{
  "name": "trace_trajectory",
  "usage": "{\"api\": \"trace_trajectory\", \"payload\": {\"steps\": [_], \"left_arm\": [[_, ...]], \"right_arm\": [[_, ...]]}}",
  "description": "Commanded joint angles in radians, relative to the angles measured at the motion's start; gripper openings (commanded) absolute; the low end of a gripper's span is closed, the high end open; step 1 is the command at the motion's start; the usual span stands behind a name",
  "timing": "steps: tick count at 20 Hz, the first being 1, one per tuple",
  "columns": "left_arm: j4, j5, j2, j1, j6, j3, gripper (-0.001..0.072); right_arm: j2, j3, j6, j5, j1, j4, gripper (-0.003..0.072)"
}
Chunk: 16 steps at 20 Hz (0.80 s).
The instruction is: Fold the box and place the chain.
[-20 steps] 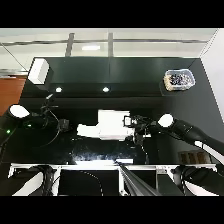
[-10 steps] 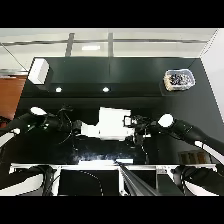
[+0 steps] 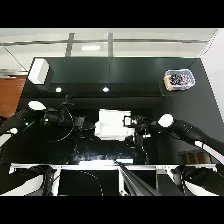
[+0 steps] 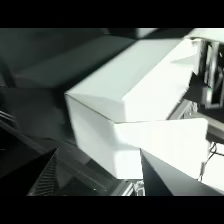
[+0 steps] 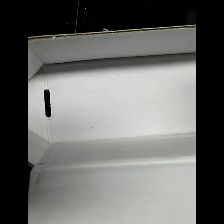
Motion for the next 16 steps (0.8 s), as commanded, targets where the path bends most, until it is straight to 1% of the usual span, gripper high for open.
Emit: {"api": "trace_trajectory", "payload": {"steps": [1, 3, 6, 8, 10, 14, 16], "left_arm": [[0.007, 0.010, 0.020, -0.068, 0.002, 0.018, 0.0581], [0.057, 0.062, 0.020, -0.130, -0.051, 0.039, 0.0581], [0.179, 0.183, 0.020, -0.241, -0.207, 0.074, 0.0581], [0.285, 0.268, 0.020, -0.315, -0.349, 0.094, 0.0581], [0.412, 0.316, 0.020, -0.382, -0.485, 0.116, 0.0581], [0.688, 0.322, 0.020, -0.477, -0.780, 0.163, 0.0580], [0.792, 0.305, 0.016, -0.534, -0.911, 0.194, 0.0578]], "right_arm": [[0.000, 0.000, 0.000, 0.000, 0.000, 0.000, 0.0237], [0.000, 0.000, 0.000, 0.000, 0.000, 0.000, 0.0237], [0.000, 0.000, 0.000, 0.000, 0.000, 0.000, 0.0237], [0.000, 0.000, 0.000, 0.000, 0.000, 0.000, 0.0237], [0.000, 0.000, 0.000, 0.000, 0.000, 0.000, 0.0237], [0.000, 0.000, 0.000, 0.000, 0.000, 0.000, 0.0237], [0.000, 0.000, 0.000, 0.000, 0.000, 0.000, 0.0237]]}}
